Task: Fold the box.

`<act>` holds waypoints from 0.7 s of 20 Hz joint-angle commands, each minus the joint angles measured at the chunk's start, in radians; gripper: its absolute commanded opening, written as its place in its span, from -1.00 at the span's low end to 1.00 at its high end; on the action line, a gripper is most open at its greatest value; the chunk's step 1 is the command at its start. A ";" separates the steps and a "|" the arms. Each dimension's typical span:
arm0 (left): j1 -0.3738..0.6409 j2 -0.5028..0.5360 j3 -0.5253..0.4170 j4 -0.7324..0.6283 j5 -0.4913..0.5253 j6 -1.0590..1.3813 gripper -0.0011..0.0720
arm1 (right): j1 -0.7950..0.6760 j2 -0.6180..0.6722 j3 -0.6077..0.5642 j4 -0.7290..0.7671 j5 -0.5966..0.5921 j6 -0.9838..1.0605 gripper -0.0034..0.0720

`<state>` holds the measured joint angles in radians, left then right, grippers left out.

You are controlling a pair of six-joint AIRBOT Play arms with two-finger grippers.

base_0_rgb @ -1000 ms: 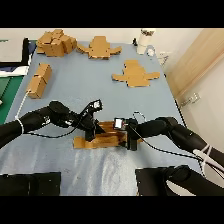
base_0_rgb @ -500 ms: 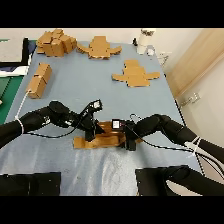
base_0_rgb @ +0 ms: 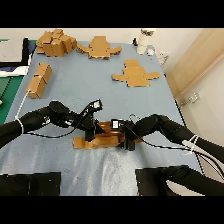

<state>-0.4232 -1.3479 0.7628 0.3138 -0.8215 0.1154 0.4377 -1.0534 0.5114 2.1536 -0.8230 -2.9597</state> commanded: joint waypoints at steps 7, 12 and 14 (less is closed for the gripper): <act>-0.001 -0.001 0.001 0.000 0.000 0.000 -0.94 | 0.006 -0.007 0.000 -0.004 -0.014 0.000 0.62; -0.001 0.000 0.001 0.000 0.000 0.000 -0.93 | 0.006 -0.007 0.000 -0.010 -0.015 0.000 0.62; -0.001 0.000 0.001 0.000 0.000 0.000 -0.94 | 0.006 -0.007 0.000 -0.010 -0.015 0.000 0.60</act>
<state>-0.4232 -1.3479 0.7628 0.3141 -0.8215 0.1154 0.4431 -1.0603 0.5114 2.1464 -0.8352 -2.9601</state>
